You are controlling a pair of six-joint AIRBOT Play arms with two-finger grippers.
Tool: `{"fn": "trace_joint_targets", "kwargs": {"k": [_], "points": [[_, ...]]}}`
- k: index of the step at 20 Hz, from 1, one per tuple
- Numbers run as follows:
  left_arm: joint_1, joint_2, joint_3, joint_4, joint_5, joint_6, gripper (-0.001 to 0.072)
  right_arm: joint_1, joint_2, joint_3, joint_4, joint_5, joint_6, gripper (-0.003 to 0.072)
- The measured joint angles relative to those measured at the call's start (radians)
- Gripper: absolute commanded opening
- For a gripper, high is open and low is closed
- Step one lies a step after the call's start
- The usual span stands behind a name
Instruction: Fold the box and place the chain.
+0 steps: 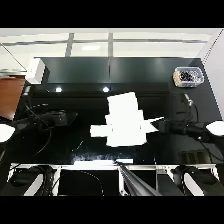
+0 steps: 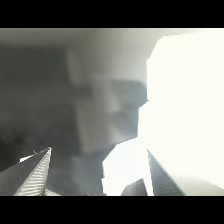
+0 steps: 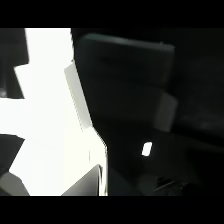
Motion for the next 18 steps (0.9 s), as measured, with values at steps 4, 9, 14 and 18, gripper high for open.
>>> {"fn": "trace_joint_targets", "kwargs": {"k": [4, 9, 14, 18], "points": [[-0.009, -0.199, 0.000, -0.193, -0.075, 0.138, 0.0705, 0.130, 0.033, -0.051, 0.023, -0.089, 0.000, 0.0058], [-0.073, -0.455, 0.028, -0.412, -0.112, 0.405, 0.0704, 0.214, 0.043, -0.067, 0.031, -0.123, 0.001, 0.0058], [-0.168, -0.675, 0.109, -0.479, -0.139, 0.514, 0.0704, 0.234, 0.045, -0.070, 0.033, -0.133, 0.001, 0.0058], [-0.212, -0.807, 0.187, -0.522, -0.209, 0.625, 0.0682, 0.238, 0.045, -0.071, 0.033, -0.135, 0.003, 0.0058]]}}
